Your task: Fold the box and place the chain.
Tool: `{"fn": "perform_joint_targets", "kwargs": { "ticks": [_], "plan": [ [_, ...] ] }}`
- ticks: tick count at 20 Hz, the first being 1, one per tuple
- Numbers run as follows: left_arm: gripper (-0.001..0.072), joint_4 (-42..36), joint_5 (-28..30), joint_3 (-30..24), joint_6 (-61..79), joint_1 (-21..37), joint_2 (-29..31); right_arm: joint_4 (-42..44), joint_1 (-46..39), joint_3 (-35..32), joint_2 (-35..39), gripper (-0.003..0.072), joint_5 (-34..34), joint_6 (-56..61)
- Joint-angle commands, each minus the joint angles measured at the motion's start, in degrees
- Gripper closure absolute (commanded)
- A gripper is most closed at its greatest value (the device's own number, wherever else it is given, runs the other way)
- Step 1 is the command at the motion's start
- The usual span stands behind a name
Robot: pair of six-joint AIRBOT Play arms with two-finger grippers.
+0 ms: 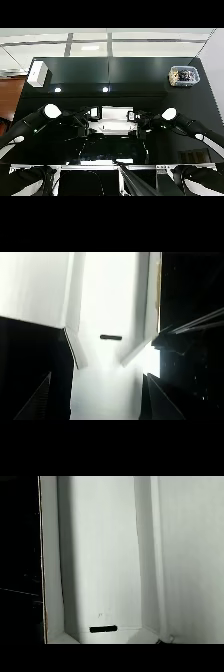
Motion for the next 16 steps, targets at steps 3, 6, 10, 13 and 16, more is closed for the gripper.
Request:
{"fn": "perform_joint_targets", "kwargs": {
  "ticks": [3,6,10,13,16],
  "plan": [
    [0.0272,-6.1,0.3,-0.1,4.0,-1.8,-2.6,0.0,0.0,0.0,0.0,0.0243,0.0,0.0],
    [0.0519,-7.6,0.2,-0.1,3.9,-2.8,-2.6,0.0,0.0,0.0,0.0,0.0243,0.0,0.0],
    [0.0585,-11.2,1.2,-0.1,3.9,-3.3,-2.9,0.0,0.0,0.0,0.0,0.0243,0.0,0.0],
    [0.0584,-14.4,3.1,-0.1,4.1,-4.9,-4.6,0.0,0.0,0.0,0.0,0.0243,0.0,0.0],
    [0.0583,-15.1,3.3,-0.1,3.3,-6.3,-6.0,0.0,0.0,0.0,0.0,0.0243,0.0,0.0]
  ]
}}
